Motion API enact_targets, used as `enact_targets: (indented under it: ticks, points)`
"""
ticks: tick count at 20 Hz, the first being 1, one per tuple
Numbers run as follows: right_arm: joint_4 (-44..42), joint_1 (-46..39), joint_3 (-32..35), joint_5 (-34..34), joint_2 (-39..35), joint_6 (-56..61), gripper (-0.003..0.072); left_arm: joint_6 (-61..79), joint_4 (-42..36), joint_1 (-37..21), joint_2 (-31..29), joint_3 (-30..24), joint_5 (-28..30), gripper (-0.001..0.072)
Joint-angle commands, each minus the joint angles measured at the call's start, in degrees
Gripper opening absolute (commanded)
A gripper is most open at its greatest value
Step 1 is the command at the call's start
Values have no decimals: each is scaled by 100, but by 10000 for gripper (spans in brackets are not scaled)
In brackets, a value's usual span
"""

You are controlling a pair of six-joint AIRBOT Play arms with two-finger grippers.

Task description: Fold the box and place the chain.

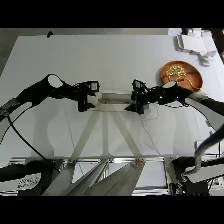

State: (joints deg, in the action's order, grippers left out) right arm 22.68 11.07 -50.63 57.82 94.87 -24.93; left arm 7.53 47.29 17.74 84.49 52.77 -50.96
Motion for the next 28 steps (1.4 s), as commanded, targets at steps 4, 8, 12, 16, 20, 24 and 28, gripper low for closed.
enact_targets:
  ticks: [4, 8, 12, 16, 20, 24, 28]
  points:
    - [-2, 4, -2, 0, 2, 2, 398, 649, -894, 4, 367, -2, -319, 554]
    - [-2, 4, -2, 0, 2, 2, 398, 920, -953, 7, 378, -2, -400, 329]
    - [-2, 4, -2, 0, 2, 2, 398, 968, -957, 17, 407, -2, -396, 152]
    - [-2, 4, -2, 0, 2, 2, 398, 1054, -1213, 22, 466, -2, -337, 142]
    - [-2, 4, -2, 0, 2, 2, 398, 1051, -1499, 22, 542, -2, -173, 189]
    - [-2, 4, -2, 0, 2, 2, 398, 1049, -1823, 22, 546, -2, -216, 210]
    - [-2, 4, -2, 2, 2, 2, 398, 1049, -1882, 57, 546, -2, -431, 206]
